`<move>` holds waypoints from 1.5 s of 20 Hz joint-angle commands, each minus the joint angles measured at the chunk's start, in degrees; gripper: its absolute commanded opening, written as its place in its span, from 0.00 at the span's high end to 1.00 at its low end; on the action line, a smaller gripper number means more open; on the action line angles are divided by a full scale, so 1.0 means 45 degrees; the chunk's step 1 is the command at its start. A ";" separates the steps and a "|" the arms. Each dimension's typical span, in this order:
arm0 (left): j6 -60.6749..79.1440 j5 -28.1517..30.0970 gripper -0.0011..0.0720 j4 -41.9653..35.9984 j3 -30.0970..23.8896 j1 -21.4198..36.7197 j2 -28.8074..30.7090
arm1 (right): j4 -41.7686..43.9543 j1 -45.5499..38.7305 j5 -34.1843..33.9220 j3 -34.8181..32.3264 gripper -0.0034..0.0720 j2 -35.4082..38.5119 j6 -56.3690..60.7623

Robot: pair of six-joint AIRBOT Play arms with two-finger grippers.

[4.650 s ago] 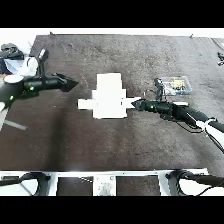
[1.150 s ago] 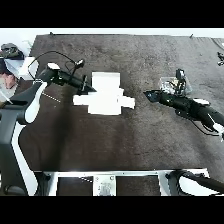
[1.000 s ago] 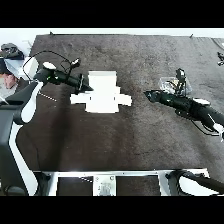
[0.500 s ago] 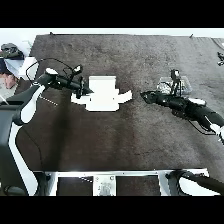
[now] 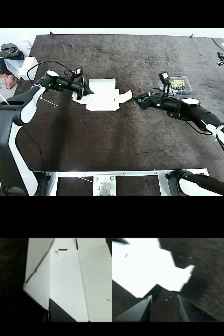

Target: Fold the box and place the chain.

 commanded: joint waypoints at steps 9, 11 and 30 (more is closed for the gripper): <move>0.0117 -0.0034 0.97 -0.0039 -0.0010 0.0000 -0.0005 | -0.3847 0.3065 0.0175 0.3143 0.28 -0.2501 -0.2613; 0.0121 -0.0034 0.97 -0.0073 -0.0010 -0.0005 -0.0005 | -0.5761 0.3381 0.0695 0.4216 0.28 -0.3361 -0.2001; 0.0121 -0.0034 0.97 -0.0165 -0.0010 0.0000 -0.0005 | -0.7451 0.4269 -0.2705 0.4668 0.17 -0.3910 -0.2113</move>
